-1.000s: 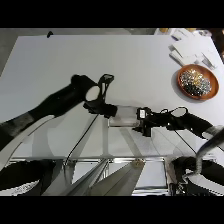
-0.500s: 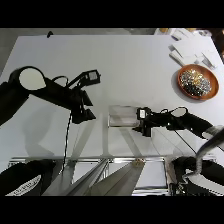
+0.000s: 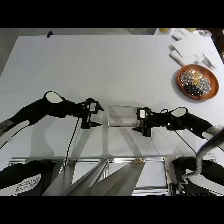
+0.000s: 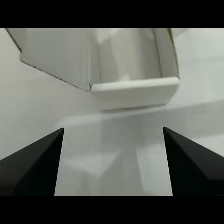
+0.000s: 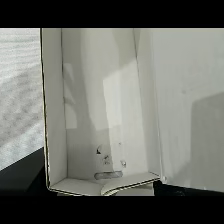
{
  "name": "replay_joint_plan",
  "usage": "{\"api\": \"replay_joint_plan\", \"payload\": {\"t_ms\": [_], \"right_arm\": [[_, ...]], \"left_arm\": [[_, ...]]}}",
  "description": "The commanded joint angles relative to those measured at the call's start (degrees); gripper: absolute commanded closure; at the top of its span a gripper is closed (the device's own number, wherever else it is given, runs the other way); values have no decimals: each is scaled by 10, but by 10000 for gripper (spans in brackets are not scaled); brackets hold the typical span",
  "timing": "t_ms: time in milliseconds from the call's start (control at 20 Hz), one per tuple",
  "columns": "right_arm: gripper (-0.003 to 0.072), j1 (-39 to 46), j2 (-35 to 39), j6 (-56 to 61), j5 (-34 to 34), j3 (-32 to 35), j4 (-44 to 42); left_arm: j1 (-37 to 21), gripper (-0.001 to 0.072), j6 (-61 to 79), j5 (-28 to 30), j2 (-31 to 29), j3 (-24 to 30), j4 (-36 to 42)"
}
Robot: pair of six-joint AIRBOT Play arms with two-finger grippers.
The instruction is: Fold the box and place the chain.
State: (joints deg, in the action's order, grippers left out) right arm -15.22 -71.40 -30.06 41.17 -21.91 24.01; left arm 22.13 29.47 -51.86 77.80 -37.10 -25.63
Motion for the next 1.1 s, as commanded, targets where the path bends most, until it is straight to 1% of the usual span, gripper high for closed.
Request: {"api": "replay_joint_plan", "payload": {"t_ms": [0,250,750,850,1050], "right_arm": [[258,0,0,0,0,0,0],[258,0,0,0,0,0,0],[258,0,0,0,0,0,0],[258,0,0,0,0,0,0],[258,0,0,0,0,0,0]], "left_arm": [[8,13,81,20,31,8,91],[24,12,106,23,46,8,93],[37,7,103,25,47,8,69],[37,7,95,23,47,9,43],[37,7,76,5,46,9,51]]}}
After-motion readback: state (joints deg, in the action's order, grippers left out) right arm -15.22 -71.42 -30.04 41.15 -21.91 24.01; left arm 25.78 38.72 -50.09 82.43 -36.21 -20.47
